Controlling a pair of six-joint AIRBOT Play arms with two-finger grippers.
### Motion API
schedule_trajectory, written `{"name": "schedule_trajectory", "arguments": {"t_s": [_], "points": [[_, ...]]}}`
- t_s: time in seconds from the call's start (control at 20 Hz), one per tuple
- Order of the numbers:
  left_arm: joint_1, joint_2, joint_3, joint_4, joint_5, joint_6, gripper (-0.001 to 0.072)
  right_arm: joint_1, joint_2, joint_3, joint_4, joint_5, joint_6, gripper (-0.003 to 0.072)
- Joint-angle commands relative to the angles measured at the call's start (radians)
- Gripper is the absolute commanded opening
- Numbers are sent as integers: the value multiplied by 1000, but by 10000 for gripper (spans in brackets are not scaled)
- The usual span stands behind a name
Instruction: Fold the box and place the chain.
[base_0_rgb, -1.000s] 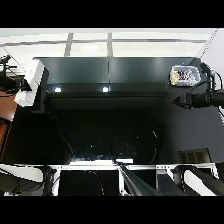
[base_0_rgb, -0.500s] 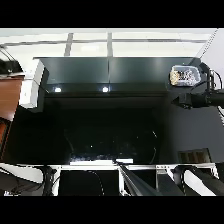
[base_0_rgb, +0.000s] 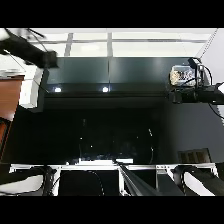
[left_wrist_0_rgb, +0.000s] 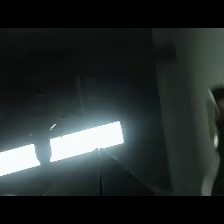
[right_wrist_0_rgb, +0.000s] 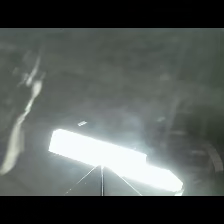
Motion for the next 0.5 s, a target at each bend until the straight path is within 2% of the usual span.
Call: {"name": "schedule_trajectory", "arguments": {"t_s": [0.0,0.15,0.35,0.45], "points": [[-234,131,-315,31,240,-53,21,10,-1,-1,-138,-126,0,12],[-339,159,-441,63,335,-154,20,10,-3,-5,-163,-184,3,12],[-393,179,-498,188,386,-293,21,-6,-5,-73,-163,-303,64,12],[-392,205,-523,188,430,-293,20,-31,-8,-111,-171,-296,63,12]]}}
